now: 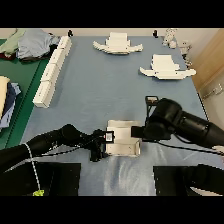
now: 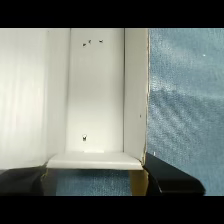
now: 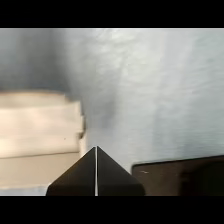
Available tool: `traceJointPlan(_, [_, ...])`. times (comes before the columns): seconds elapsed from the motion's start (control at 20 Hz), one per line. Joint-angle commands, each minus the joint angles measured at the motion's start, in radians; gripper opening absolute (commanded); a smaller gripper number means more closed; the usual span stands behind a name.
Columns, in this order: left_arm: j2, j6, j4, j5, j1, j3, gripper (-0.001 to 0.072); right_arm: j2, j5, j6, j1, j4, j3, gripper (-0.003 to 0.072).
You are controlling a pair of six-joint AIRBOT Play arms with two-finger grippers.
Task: Fold the box.
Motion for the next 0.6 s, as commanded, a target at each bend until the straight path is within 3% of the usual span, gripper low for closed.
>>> traceJointPlan(0.0, [0.001, -0.001, 0.0, 0.0, 0.0, 0.001, 0.0513, 0.042, -0.05, -0.218, -0.195, -0.014, 0.004, 0.0004])
traceJointPlan(0.1, [0.001, -0.001, 0.0, 0.0, 0.0, 0.001, 0.0513, 0.017, 0.069, -0.422, -0.385, 0.097, -0.013, 0.0004])
traceJointPlan(0.25, [0.001, -0.001, 0.0, 0.0, 0.0, 0.001, 0.0513, -0.099, 0.195, -0.842, -0.686, 0.532, -0.022, 0.0004])
traceJointPlan(0.4, [0.001, -0.001, 0.0, 0.0, 0.0, 0.001, 0.0513, -0.267, 0.116, -1.192, -0.855, 0.948, -0.018, 0.0004])
traceJointPlan(0.55, [0.001, -0.001, 0.0, 0.0, 0.0, 0.001, 0.0513, -0.437, -0.08, -1.411, -0.866, 1.103, 0.011, 0.0004])
